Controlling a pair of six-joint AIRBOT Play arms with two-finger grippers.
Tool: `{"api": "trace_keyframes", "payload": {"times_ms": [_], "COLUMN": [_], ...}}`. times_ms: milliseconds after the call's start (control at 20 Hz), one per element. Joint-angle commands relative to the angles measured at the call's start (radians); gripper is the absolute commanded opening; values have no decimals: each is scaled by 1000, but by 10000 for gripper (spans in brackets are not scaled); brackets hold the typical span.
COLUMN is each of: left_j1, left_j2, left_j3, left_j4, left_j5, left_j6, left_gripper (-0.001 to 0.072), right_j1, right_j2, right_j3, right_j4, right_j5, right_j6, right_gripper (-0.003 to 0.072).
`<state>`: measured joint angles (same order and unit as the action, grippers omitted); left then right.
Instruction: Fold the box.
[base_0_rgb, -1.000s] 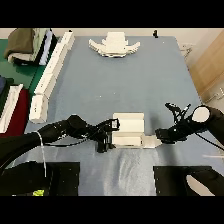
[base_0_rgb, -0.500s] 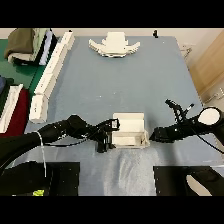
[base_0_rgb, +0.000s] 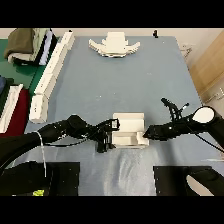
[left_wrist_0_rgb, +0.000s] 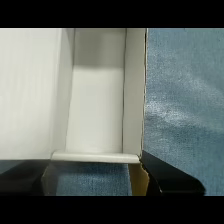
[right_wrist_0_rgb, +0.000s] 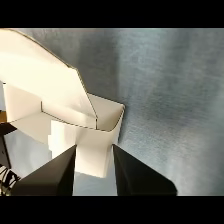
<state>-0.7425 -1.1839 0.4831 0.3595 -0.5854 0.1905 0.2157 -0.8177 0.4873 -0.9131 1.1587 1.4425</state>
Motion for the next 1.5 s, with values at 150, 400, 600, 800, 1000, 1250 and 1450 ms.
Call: {"api": "trace_keyframes", "payload": {"times_ms": [150,400,600,800,1000,1250,1450], "left_j1": [0,0,0,0,0,0,0], "left_j2": [0,0,-1,-1,-1,0,0], "left_j3": [1,1,1,1,1,1,1], "left_j4": [0,0,0,0,0,0,0], "left_j5": [0,0,0,0,0,0,0], "left_j6": [0,0,0,0,0,0,0], "left_gripper": [462,462,462,462,462,462,462], "right_j1": [238,367,438,531,577,578,578], "right_j2": [-36,-76,-177,-255,-299,-305,-307], "right_j3": [11,66,131,198,224,224,224], "right_j4": [-203,-428,-470,-561,-586,-632,-666], "right_j5": [-117,-126,-105,-63,-27,-8,-13], "right_j6": [265,484,595,734,832,899,912], "right_gripper": [364,351,350,350,350,198,3]}}
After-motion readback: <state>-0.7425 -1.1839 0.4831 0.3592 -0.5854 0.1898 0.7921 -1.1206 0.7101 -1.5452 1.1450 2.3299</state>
